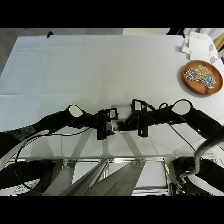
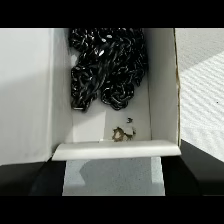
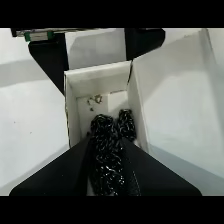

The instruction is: Fold the box and place the chain.

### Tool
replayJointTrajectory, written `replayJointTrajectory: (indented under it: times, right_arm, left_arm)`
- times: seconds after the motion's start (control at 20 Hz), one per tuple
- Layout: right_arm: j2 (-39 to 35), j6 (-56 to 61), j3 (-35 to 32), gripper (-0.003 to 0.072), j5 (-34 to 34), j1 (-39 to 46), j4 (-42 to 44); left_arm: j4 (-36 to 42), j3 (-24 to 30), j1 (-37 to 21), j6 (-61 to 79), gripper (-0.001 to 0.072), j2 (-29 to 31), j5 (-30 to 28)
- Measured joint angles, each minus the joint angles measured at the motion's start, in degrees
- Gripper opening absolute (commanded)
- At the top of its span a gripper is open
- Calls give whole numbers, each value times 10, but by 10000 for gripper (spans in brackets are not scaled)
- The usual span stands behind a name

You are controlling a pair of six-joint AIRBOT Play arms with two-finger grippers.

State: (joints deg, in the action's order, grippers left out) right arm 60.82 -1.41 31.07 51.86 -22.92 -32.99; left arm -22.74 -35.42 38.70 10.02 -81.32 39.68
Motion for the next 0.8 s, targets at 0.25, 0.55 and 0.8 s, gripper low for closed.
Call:
replayJointTrajectory:
  times: [0.25, 0.55, 0.8]
  right_arm:
    - [-58, 2, 0, 217, 23, 59, -4]
    - [-102, -2, 0, 170, 58, 190, -78]
    - [-56, -86, -19, 364, 55, 221, -111]
  left_arm:
    - [0, 0, 0, 0, 131, 0, 0]
    - [0, 0, 0, 0, 131, 0, 0]
    - [0, 0, 0, 0, 131, 0, 0]
